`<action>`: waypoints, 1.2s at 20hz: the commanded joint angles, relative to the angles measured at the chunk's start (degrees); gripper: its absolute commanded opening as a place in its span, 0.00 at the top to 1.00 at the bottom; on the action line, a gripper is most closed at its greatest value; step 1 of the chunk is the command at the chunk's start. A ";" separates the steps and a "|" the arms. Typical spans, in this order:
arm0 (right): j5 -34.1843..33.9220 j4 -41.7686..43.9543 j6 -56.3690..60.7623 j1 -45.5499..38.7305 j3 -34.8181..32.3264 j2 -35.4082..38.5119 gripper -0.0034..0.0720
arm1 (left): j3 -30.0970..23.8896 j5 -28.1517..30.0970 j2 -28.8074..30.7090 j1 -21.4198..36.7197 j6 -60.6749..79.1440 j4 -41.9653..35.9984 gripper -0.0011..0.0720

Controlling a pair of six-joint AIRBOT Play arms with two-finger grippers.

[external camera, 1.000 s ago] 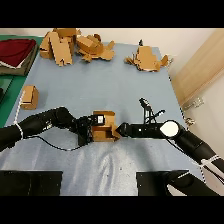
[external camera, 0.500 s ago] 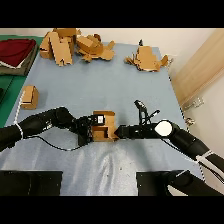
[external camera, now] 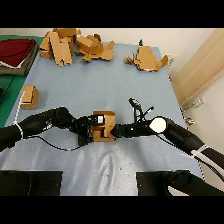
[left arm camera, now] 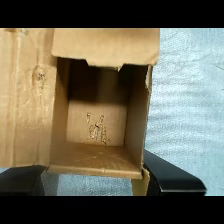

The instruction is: Fold the box.

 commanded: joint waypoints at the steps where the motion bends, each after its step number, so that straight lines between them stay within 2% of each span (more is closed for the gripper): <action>1: 0.98 -2.23 2.82 0.31 1.33 -2.97 0.37 | -0.02 0.00 -0.02 0.02 0.00 0.02 0.50; 4: 0.17 -4.02 6.78 1.68 3.96 -4.90 0.37 | 0.00 0.00 -0.02 0.02 0.02 0.02 0.50; 14: -0.72 -4.31 10.67 1.79 4.22 -5.16 0.37 | 0.00 0.11 -0.02 0.02 0.02 0.02 0.50; 19: 2.78 -18.71 23.50 4.35 5.35 -5.18 0.40 | 0.00 0.09 -0.02 0.02 0.02 0.02 0.50; 24: 6.23 -27.67 31.34 8.92 10.25 -6.25 0.40 | 0.00 0.09 -0.02 0.02 0.02 0.02 0.50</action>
